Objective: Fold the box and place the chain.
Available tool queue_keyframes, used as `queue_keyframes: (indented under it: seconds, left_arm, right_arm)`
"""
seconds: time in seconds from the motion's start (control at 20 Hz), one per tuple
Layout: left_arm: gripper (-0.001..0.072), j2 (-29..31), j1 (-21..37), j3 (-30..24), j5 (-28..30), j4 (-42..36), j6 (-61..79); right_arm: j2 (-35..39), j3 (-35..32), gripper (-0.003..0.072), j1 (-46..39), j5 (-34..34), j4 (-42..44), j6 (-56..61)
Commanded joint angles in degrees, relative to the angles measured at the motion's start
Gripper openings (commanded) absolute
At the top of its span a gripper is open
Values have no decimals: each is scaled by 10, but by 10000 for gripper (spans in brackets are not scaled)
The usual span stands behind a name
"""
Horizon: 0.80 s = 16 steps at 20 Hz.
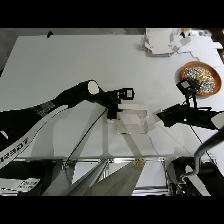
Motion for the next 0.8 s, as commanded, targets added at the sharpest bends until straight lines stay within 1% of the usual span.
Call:
queue_keyframes:
  seconds: [0.0,0.75]
  left_arm:
    - [3,-2,-1,0,-2,2,0]
    - [8,-2,-1,0,0,2,0]
  right_arm:
    - [0,1,411,0,0,0,0]
    - [0,1,411,0,0,-1,0]
